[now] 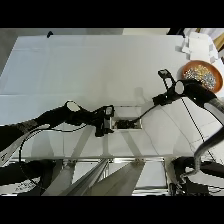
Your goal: Fold the box and place the chain.
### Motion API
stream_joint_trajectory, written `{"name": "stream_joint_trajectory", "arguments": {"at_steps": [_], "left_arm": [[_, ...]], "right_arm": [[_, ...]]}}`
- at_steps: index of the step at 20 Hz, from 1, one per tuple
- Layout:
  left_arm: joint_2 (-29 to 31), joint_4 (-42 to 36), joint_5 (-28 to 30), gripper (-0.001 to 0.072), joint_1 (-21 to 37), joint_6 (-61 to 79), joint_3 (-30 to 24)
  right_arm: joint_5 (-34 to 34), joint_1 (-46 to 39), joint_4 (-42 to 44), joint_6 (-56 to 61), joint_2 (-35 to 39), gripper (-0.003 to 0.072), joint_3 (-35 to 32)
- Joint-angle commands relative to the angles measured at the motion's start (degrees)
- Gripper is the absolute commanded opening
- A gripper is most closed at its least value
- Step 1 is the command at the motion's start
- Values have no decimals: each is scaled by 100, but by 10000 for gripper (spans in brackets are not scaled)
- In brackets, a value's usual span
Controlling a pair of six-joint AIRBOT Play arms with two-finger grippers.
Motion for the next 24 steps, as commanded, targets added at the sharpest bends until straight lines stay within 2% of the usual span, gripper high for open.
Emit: {"name": "stream_joint_trajectory", "arguments": {"at_steps": [1,4,11,14,17,24], "left_arm": [[4,0,2,390,2,0,-2],[4,0,2,390,4,0,-2],[4,0,2,390,4,0,-2],[4,0,2,390,2,0,-2],[4,0,2,390,2,0,-2],[4,0,2,390,2,0,-2]], "right_arm": [[87,7,-24,-4,68,20,-4],[116,7,-31,-7,636,20,-4],[1069,7,280,-192,2662,20,-4],[1475,7,1394,-826,3414,20,-4],[1893,7,2802,-1585,3862,20,-4],[2199,7,4387,-1864,4019,20,-4]]}}
